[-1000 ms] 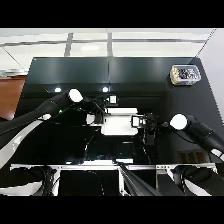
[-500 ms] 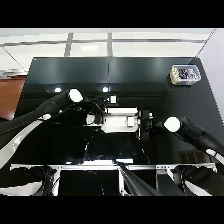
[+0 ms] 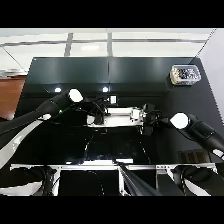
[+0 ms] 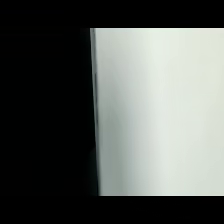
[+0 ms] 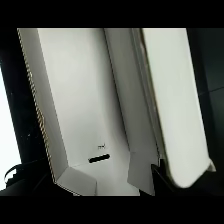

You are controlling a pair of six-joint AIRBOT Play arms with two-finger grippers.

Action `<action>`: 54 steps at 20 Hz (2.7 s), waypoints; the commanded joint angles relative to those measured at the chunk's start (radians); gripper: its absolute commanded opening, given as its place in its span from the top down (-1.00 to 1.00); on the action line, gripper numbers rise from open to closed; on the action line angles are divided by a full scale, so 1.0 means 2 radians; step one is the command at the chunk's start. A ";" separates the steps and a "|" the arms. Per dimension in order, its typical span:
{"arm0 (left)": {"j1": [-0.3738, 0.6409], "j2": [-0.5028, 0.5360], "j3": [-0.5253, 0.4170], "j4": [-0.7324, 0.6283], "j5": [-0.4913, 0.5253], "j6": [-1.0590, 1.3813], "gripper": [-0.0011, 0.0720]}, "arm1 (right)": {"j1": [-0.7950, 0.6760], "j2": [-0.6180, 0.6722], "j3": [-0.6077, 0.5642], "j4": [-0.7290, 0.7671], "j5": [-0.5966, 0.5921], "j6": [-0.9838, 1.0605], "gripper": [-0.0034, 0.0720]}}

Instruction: Fold the box and place the chain.

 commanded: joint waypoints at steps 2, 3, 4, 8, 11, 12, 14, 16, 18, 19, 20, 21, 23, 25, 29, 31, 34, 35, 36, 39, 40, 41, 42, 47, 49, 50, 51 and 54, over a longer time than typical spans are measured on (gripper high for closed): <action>-0.001 0.000 0.000 -0.001 -0.004 0.000 0.90 | -0.004 0.001 0.011 0.003 -0.012 -0.009 -0.95; 0.000 0.000 0.000 -0.001 -0.004 0.000 0.90 | -0.004 0.001 0.011 0.008 -0.015 -0.010 -0.94; -0.001 0.000 0.000 -0.001 -0.004 0.000 0.90 | -0.004 0.001 0.011 0.015 -0.015 -0.013 -0.95; 0.000 0.000 0.000 -0.001 -0.013 0.000 0.90 | -0.010 -0.007 0.012 0.065 0.010 -0.026 -0.95; -0.001 -0.001 0.000 -0.003 -0.029 -0.032 0.90 | -0.047 -0.023 0.012 0.149 0.058 -0.090 -0.94; -0.002 -0.001 0.000 -0.004 -0.029 -0.040 0.90 | -0.059 -0.033 0.012 0.156 0.070 -0.098 -0.94; -0.003 -0.001 0.000 -0.003 -0.029 -0.039 0.90 | -0.064 -0.052 0.012 0.161 0.092 -0.120 -0.95; -0.004 -0.002 -0.001 -0.003 -0.029 -0.039 0.90 | -0.052 -0.074 0.012 0.169 0.097 -0.144 -0.95; -0.004 -0.004 -0.001 -0.003 -0.030 -0.039 0.90 | -0.045 -0.092 0.012 0.163 0.087 -0.171 -0.95; -0.004 -0.006 -0.003 -0.003 -0.028 -0.039 0.90 | -0.045 -0.099 0.012 0.161 0.074 -0.172 -0.94; -0.004 -0.007 -0.006 -0.002 -0.027 -0.039 0.90 | -0.045 -0.104 0.012 0.155 0.069 -0.172 -0.94; -0.004 -0.008 -0.007 -0.001 -0.028 -0.039 0.90 | -0.045 -0.107 0.012 0.149 0.070 -0.172 -0.95; -0.006 -0.006 -0.008 -0.002 -0.029 -0.039 0.90 | -0.045 -0.108 0.011 0.142 0.076 -0.172 -0.94; -0.006 -0.007 -0.008 -0.001 -0.027 -0.039 0.90 | -0.045 -0.109 0.011 0.142 0.075 -0.174 -0.94; -0.006 -0.007 -0.008 -0.002 -0.027 -0.039 0.90 | -0.043 -0.120 0.011 0.143 0.076 -0.184 -0.94; -0.006 -0.007 -0.008 -0.002 -0.027 -0.039 0.90 | -0.043 -0.122 0.011 0.143 0.075 -0.185 -0.94; -0.006 -0.007 -0.008 -0.002 -0.027 -0.039 0.90 | -0.043 -0.136 0.011 0.144 0.073 -0.185 -0.94; -0.006 -0.007 -0.008 -0.002 -0.027 -0.039 0.90 | -0.043 -0.138 0.011 0.145 0.070 -0.185 -0.94; -0.006 -0.007 -0.008 -0.002 -0.027 -0.039 0.90 | -0.043 -0.138 0.011 0.150 0.065 -0.184 -0.94; -0.006 -0.007 -0.008 -0.002 -0.027 -0.039 0.90 | -0.043 -0.138 0.011 0.153 0.062 -0.181 -0.94; -0.006 -0.007 -0.008 -0.002 -0.027 -0.039 0.90 | -0.043 -0.138 0.011 0.153 0.062 -0.181 -0.94; -0.006 -0.007 -0.008 -0.002 -0.027 -0.039 0.90 | -0.043 -0.138 0.011 0.153 0.061 -0.181 -0.94; -0.006 -0.007 -0.008 -0.002 -0.027 -0.039 0.90 | -0.044 -0.138 0.011 0.156 0.059 -0.180 -0.94; -0.006 -0.007 -0.008 -0.002 -0.029 -0.039 0.90 | -0.049 -0.138 0.012 0.156 0.054 -0.149 -0.94; -0.006 -0.007 -0.008 -0.002 -0.028 -0.039 0.90 | -0.049 -0.138 0.012 0.155 0.055 -0.149 -0.94; -0.006 -0.007 -0.008 -0.002 -0.028 -0.039 0.90 | -0.049 -0.138 0.012 0.155 0.055 -0.149 -0.94; -0.006 -0.007 -0.008 -0.002 -0.028 -0.039 0.90 | -0.049 -0.138 0.012 0.155 0.054 -0.149 -0.94; -0.006 -0.007 -0.008 -0.002 -0.027 -0.039 0.90 | -0.049 -0.138 0.012 0.155 0.054 -0.149 -0.94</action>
